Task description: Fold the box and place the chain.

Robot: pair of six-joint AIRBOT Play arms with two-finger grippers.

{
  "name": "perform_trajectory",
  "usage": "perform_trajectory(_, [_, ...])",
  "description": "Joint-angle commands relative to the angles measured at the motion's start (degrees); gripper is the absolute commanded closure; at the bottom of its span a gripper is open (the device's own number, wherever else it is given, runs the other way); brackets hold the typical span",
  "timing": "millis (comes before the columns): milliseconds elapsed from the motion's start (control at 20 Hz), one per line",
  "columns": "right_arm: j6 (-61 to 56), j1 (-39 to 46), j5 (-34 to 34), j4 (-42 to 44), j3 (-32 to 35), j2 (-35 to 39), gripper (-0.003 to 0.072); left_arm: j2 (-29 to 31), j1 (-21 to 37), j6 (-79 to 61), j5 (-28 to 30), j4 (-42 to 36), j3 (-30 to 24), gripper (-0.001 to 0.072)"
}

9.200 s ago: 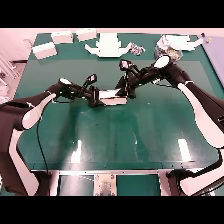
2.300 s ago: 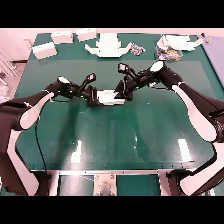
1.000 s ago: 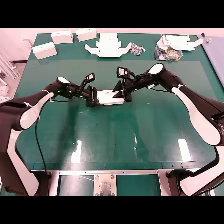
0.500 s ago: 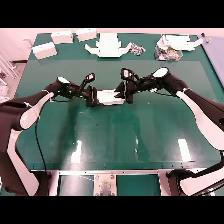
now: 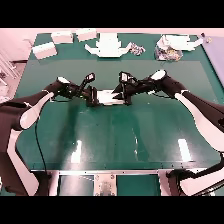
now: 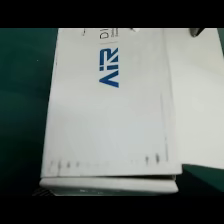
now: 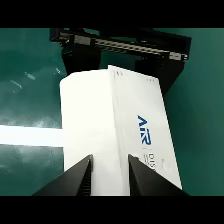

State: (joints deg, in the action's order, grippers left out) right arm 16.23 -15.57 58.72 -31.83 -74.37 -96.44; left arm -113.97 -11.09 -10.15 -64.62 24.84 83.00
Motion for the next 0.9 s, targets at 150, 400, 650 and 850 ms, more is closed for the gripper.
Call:
perform_trajectory(150, [3.3,-0.6,-3.7,-0.1,0.8,0.0,0.0417,0.0,0.0,0.0,0.0,0.0,0.1,0.0221])
perform_trajectory(400, [4.6,-0.9,-5.8,-0.1,0.8,0.0,0.0415,0.0,0.0,0.0,0.0,0.0,0.1,0.0222])
perform_trajectory(650, [4.3,-0.7,2.5,-0.2,0.7,0.0,0.0537,0.0,0.0,0.0,0.0,0.0,0.1,0.0222])
perform_trajectory(850, [4.7,0.3,4.4,-0.3,0.1,-0.3,0.0448,0.0,0.0,0.0,0.0,0.0,0.1,0.0222])
